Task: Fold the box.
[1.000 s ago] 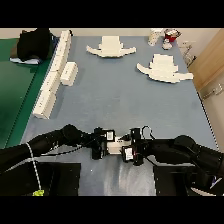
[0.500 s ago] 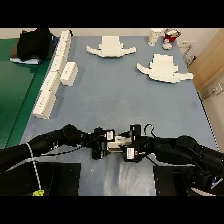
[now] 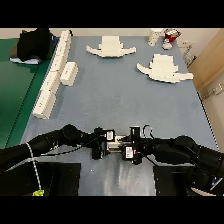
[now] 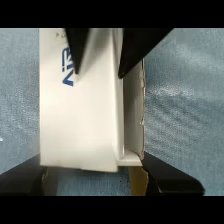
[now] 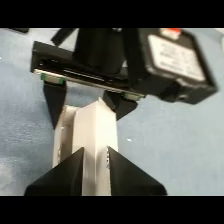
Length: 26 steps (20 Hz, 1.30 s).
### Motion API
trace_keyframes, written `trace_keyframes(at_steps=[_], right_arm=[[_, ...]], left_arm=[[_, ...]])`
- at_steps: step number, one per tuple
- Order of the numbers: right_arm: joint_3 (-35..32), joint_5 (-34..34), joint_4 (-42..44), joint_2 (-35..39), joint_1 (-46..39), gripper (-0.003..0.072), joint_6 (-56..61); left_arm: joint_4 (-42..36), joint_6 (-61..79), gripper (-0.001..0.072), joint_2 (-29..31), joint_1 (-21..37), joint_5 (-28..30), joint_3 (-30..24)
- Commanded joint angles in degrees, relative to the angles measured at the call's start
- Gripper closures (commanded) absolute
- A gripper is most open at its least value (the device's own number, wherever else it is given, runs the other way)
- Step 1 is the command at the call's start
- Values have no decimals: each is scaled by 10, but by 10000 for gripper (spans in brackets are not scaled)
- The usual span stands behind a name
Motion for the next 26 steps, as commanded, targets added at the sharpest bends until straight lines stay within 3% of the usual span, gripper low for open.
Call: trace_keyframes(at_steps=[1, 8, 9, 10, 11, 17, 19, 20, 22, 26], right_arm=[[0, -13, 21, -20, 1, 469, 1], [0, -22, 24, -18, 2, 451, 1], [0, -21, 24, -14, 2, 419, 1], [0, -22, 24, -7, 2, 307, 1], [0, -23, 24, 2, 2, 296, 1], [0, -25, 62, 28, 2, 296, 10], [0, -17, 103, 53, -3, 302, 112], [-2, -7, 104, 66, -7, 365, 193], [-16, 20, 106, 87, -14, 654, 312], [-101, 166, 127, 109, 19, 684, 412]], left_arm=[[0, 0, 299, 1, 0, 0, 0], [0, 0, 299, 1, 0, 0, 0], [0, 0, 299, 1, 0, 0, 0], [0, 0, 299, 1, 0, 0, 0], [0, 0, 299, 0, 0, 0, 0], [0, 0, 299, 1, 0, 0, 0], [0, 0, 299, 0, 0, 0, 0], [0, 0, 299, 1, 0, 0, 0], [0, 0, 299, 1, 0, 0, 0], [0, 0, 299, 1, 0, 0, 0]])
